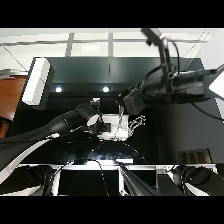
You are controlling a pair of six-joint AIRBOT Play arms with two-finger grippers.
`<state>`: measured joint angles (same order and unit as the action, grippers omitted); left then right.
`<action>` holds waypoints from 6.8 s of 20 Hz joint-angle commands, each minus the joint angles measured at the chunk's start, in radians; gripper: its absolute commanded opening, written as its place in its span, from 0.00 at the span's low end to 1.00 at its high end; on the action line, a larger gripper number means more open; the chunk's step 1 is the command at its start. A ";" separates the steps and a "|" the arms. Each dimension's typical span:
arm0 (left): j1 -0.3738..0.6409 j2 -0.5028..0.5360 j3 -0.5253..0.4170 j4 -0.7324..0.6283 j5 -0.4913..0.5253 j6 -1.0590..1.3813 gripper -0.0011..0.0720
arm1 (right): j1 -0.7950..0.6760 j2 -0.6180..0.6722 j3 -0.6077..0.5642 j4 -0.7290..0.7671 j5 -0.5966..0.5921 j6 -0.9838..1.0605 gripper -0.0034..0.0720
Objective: Fold the box and place the chain.
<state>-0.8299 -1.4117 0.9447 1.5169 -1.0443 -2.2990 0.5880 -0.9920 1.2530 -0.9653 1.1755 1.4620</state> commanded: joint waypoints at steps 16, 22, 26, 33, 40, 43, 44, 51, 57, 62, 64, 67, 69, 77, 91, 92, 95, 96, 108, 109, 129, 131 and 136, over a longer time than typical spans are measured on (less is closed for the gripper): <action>0.001 0.000 0.000 0.008 -0.003 0.000 0.05 | -0.303 0.085 -0.375 -0.323 0.199 -0.361 0.98; 0.002 0.000 0.000 0.015 0.006 -0.002 0.06 | -0.292 0.083 -0.658 -0.097 -0.220 -0.867 0.99; 0.001 0.000 0.000 0.010 0.019 -0.002 0.06 | -0.244 0.074 -0.711 -0.069 -0.314 -1.023 0.99; 0.001 0.000 0.000 0.011 0.019 -0.002 0.06 | -0.144 -0.070 -0.720 0.072 -0.327 -1.336 0.99; 0.001 0.000 0.000 0.012 0.018 -0.002 0.06 | -0.094 -0.115 -0.723 0.094 -0.403 -1.336 0.99; 0.001 0.000 0.000 0.012 0.018 -0.002 0.06 | -0.093 -0.143 -0.723 0.127 -0.403 -1.344 0.99; 0.001 0.000 0.000 0.012 0.018 -0.002 0.05 | -0.090 -0.152 -0.723 0.139 -0.404 -1.353 0.99; 0.001 0.000 0.000 0.013 0.018 -0.002 0.06 | -0.031 -0.156 -0.723 0.134 -0.509 -1.358 0.98; 0.001 0.000 0.000 0.017 0.018 -0.002 0.05 | -0.028 -0.156 -0.723 0.098 -0.502 -1.347 0.98; 0.001 0.000 0.000 0.017 0.018 -0.002 0.06 | -0.028 -0.156 -0.723 0.097 -0.489 -1.320 0.54; 0.001 0.000 0.000 0.017 0.018 -0.002 0.05 | -0.028 -0.156 -0.723 0.097 -0.460 -1.319 0.36; 0.001 0.000 0.000 0.017 0.018 -0.002 0.06 | -0.029 -0.155 -0.721 0.087 -0.452 -1.262 0.36; 0.001 0.000 0.000 0.017 0.015 -0.002 0.06 | -0.032 -0.146 -0.718 0.023 -0.450 -1.133 0.07; 0.001 0.000 0.000 0.016 0.014 -0.002 0.06 | -0.079 0.016 -0.716 -0.039 -0.346 -0.961 0.07; 0.001 0.000 0.000 0.016 0.014 -0.001 0.06 | -0.131 0.183 -0.200 0.138 -0.085 -0.661 0.07; 0.001 0.000 0.000 0.016 0.014 -0.001 0.05 | -0.131 0.183 -0.198 0.169 -0.089 -0.647 0.07; 0.001 0.000 0.000 0.016 0.014 -0.001 0.06 | -0.131 0.183 -0.198 0.307 -0.149 -0.640 0.07; 0.001 0.000 0.000 0.016 0.014 -0.001 0.06 | -0.131 0.183 -0.198 0.340 -0.173 -0.640 0.07; 0.001 0.000 0.000 0.016 0.015 -0.001 0.06 | -0.057 0.054 -0.463 0.243 -0.250 -0.433 0.07; 0.001 0.000 0.000 0.015 0.015 -0.001 0.06 | -0.051 0.032 -0.463 0.245 -0.260 -0.432 0.07; 0.001 0.000 0.000 0.016 0.015 -0.001 0.06 | 0.000 -0.059 -0.463 0.283 -0.328 -0.425 0.07; 0.001 0.000 0.000 0.016 0.015 -0.001 0.06 | 0.000 -0.059 -0.463 0.282 -0.327 -0.425 0.28; 0.002 0.000 0.000 0.016 0.015 -0.001 0.06 | -0.066 -0.048 -0.462 0.249 -0.259 -0.425 0.86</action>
<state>-0.8291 -1.4117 0.9447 1.5326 -1.0290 -2.3001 0.5621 -1.0470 0.7902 -0.6983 0.8665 1.0367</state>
